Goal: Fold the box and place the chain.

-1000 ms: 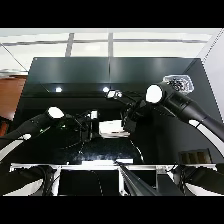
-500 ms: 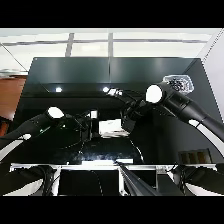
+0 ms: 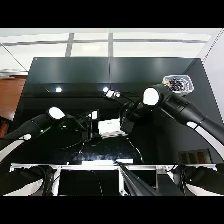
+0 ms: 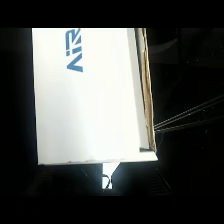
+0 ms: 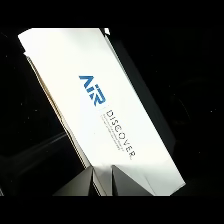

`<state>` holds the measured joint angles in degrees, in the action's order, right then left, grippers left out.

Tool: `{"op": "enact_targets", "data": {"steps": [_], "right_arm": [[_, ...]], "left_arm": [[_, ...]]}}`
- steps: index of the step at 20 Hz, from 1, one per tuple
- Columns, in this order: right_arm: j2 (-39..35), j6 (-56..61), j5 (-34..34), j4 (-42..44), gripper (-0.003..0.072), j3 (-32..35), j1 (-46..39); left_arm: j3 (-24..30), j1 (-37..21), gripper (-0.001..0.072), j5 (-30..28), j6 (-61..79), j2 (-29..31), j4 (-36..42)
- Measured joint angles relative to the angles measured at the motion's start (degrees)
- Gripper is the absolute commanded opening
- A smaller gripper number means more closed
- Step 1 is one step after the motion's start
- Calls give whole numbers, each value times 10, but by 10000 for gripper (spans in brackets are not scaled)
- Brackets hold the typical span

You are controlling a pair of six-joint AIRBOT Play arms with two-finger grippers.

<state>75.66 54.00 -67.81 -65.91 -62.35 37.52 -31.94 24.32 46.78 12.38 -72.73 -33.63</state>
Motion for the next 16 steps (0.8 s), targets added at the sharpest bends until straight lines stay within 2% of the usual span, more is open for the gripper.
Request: {"op": "enact_targets", "data": {"steps": [12, 13, 14, 16], "right_arm": [[7, 5, 1, -8, 143, 0, 9], [7, 4, 1, -8, 158, 0, 9], [8, 5, 1, -8, 284, 0, 10], [9, 6, 14, -3, 309, 0, 11]], "left_arm": [[0, 1, 488, -2, -2, 0, -2], [0, 1, 488, -2, -2, 0, -3], [0, 1, 488, -2, -2, 0, -3], [0, 1, 488, 0, 2, -1, -3]]}}
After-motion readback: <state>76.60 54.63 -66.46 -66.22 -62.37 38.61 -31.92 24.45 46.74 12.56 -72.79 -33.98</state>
